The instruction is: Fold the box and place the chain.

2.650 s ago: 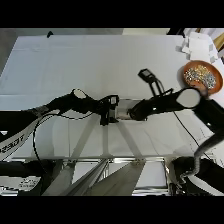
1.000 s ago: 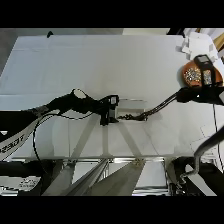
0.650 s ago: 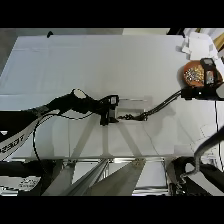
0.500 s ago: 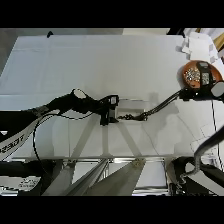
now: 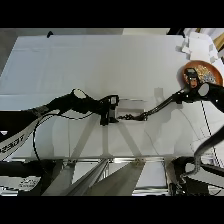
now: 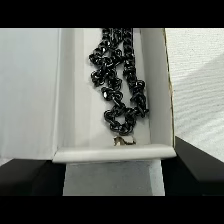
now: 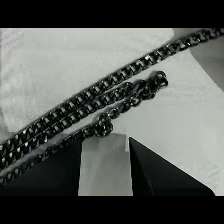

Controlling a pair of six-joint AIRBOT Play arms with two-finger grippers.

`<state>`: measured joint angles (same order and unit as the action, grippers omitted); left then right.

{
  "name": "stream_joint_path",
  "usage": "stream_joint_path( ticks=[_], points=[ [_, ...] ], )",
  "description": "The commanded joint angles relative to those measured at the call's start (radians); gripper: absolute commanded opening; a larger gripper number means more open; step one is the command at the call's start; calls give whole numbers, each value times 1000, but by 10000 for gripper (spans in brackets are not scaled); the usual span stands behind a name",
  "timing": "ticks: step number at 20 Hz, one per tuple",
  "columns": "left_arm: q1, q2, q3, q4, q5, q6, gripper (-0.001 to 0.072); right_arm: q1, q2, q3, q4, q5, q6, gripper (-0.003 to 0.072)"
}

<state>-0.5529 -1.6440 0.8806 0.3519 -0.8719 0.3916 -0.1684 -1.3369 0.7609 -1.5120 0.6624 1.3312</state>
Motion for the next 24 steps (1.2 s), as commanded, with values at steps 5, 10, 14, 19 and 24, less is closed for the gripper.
stream_joint_path(
  ticks=[5,10,14,19,24],
  points=[
    [1,1,1,0,0,0,286,11,-39,-1,-3,-39,-5,30],
    [1,1,1,0,1,0,286,11,34,0,-3,-3,-5,16],
    [1,1,1,0,0,0,286,11,180,-1,10,54,-4,16],
    [1,1,1,0,0,0,286,11,393,-1,201,213,-68,14],
    [1,1,1,0,0,0,286,70,605,-1,515,389,-278,15]
  ],
)
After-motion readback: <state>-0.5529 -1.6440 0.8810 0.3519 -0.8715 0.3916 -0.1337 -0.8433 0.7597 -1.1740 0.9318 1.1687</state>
